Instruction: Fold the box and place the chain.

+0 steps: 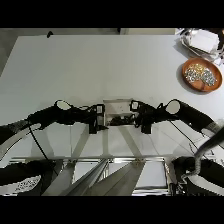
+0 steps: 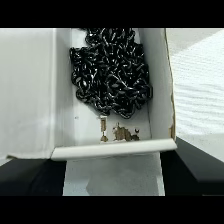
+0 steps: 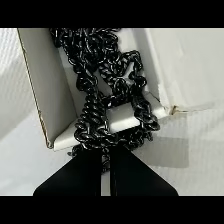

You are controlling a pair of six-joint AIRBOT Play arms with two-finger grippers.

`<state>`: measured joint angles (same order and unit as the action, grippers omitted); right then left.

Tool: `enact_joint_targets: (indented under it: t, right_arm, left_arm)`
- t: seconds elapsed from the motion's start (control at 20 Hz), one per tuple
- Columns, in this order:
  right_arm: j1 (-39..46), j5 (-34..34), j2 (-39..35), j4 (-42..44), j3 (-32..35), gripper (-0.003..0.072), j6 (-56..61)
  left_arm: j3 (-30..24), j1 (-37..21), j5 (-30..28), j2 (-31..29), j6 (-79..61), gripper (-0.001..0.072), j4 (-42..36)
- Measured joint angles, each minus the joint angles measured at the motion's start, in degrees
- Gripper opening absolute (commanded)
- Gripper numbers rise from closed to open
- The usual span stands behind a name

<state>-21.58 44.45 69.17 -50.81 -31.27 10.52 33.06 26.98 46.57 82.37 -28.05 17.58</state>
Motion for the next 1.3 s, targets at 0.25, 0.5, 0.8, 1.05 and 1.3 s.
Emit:
enact_joint_targets:
  t: [0.25, 0.5, 0.8, 1.05, 1.3]
  right_arm:
    - [2.2, 1.2, -5.8, -7.0, -0.3, 0.0009, 7.1]
    - [4.3, 4.4, -16.2, -10.9, -2.4, 0.0009, 12.3]
    - [3.9, 7.4, -26.3, -11.3, -10.1, 0.0009, 18.2]
    - [-2.3, 7.0, -29.4, -9.3, -16.6, 0.0009, 21.0]
    - [-10.3, 2.9, -27.4, -7.6, -18.6, 0.0009, 24.2]
  left_arm:
    - [0.0, 0.0, 0.0, 0.0, 0.0, 0.021, 0.0]
    - [0.0, 0.0, 0.0, 0.0, 0.0, 0.021, 0.0]
    - [0.0, 0.0, 0.0, 0.0, 0.0, 0.021, 0.0]
    - [0.0, 0.0, 0.0, 0.0, 0.0, 0.021, 0.0]
    - [0.0, 0.0, 0.0, 0.0, 0.0, 0.021, 0.0]
